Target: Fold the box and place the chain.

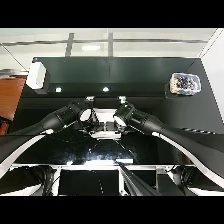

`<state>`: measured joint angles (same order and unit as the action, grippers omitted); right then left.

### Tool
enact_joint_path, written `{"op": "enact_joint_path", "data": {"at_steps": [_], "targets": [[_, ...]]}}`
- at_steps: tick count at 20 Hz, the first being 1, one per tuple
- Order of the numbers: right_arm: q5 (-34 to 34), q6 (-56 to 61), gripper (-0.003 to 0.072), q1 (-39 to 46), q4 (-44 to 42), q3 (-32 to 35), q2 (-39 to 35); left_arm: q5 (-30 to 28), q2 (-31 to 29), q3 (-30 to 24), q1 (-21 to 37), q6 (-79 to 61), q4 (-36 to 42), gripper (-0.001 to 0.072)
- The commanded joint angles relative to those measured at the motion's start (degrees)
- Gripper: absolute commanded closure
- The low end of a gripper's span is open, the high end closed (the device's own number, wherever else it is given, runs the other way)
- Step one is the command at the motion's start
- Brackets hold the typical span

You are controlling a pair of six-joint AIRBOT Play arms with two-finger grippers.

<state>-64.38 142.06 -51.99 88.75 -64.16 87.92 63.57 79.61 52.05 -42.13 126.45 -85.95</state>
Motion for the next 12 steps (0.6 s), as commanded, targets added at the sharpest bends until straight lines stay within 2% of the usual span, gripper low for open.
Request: {"op": "enact_joint_path", "data": {"at_steps": [1, 3, 4, 11, 12], "targets": [[0.1, -0.5, 0.0626, 0.0, -0.4, 0.0, 0.0, 0.0, 0.0, 0.0, 0.0, 0.0, -0.1, 0.0682], [-1.0, -0.4, 0.0438, 0.0, -0.2, -0.1, -0.1, 0.0, 0.0, 0.0, 0.0, 0.0, -0.1, 0.0681], [-1.9, -0.5, 0.0422, 0.0, -0.1, -0.1, -0.3, 0.0, 0.0, 0.0, 0.0, 0.0, -0.1, 0.0681], [-2.1, -1.5, 0.0425, 0.0, -0.1, 0.0, -1.2, 0.0, 0.0, 0.0, 0.0, 0.0, -0.1, 0.0681], [-1.3, -1.5, 0.0462, 0.0, -0.2, 0.0, -1.1, -0.1, 0.0, 0.0, 0.0, 0.0, -0.1, 0.0681]]}}
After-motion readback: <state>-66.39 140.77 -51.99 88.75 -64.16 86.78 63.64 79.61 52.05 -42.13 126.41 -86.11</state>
